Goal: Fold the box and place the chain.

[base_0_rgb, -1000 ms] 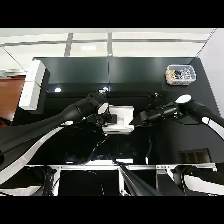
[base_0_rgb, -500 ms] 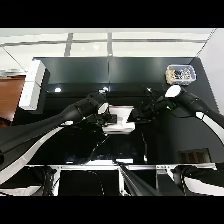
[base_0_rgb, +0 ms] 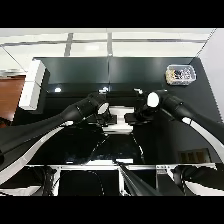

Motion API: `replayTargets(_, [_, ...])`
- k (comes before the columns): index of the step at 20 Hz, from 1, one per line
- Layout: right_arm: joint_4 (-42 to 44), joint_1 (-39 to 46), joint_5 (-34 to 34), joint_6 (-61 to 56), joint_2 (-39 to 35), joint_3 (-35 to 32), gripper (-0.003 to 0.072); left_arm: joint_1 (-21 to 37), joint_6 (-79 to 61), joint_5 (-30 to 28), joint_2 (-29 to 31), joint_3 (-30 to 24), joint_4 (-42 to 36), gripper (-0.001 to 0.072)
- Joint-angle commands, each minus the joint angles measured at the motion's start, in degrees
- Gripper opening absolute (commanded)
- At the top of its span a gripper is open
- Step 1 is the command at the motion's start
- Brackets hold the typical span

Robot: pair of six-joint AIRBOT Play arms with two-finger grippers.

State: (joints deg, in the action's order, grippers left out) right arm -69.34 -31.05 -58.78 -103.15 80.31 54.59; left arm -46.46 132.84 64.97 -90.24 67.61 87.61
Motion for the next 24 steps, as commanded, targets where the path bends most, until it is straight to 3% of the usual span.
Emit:
replayTargets(1, [-8.11, -4.52, 2.69, -10.01, 0.17, 0.17, 0.0322, 0.02, 0.00, 0.07, 0.02, 0.02, 0.11, 0.0027])
replayTargets(9, [-15.30, -8.52, -0.90, -21.40, 0.59, 2.12, 0.0302, 0.02, 0.00, 0.24, 0.00, 0.02, -0.07, 0.0027])
replayTargets(10, [-15.34, -8.48, -1.16, -22.64, 0.61, 2.12, 0.0256, 0.02, 0.00, 0.24, 0.02, 0.02, -0.07, 0.0027])
replayTargets(11, [-15.13, -8.48, -1.51, -22.60, 0.61, 2.12, 0.0045, 0.02, 0.00, 0.26, 0.02, 0.02, -0.09, 0.0027])
replayTargets(12, [-15.02, -8.63, -1.79, -22.60, 0.61, 2.12, 0.0012, 0.02, 0.00, 0.26, 0.02, 0.02, -0.09, 0.0027])
replayTargets(16, [-14.73, -8.76, -3.56, -22.64, 0.61, 2.12, 0.0013, 0.02, 0.00, 0.22, 0.00, 0.02, -0.07, 0.0027])
replayTargets(17, [-14.71, -8.76, -3.80, -22.67, 0.61, 2.12, 0.0056, 0.02, 0.00, 0.24, 0.00, 0.02, -0.07, 0.0027])
replayTargets(18, [-14.64, -8.76, -3.80, -22.71, 0.61, 2.12, 0.0245, 0.02, 0.00, 0.22, 0.00, 0.02, -0.07, 0.0027])
replayTargets(19, [-14.08, -8.76, -3.80, -22.71, 0.61, 2.12, 0.0266, 0.02, 0.00, 0.22, 0.00, 0.02, -0.07, 0.0027])
replayTargets(24, [-13.49, -8.76, -3.93, -22.69, 1.20, 2.12, 0.0262, 0.02, 0.00, 0.24, 0.00, 0.02, -0.09, 0.0027])
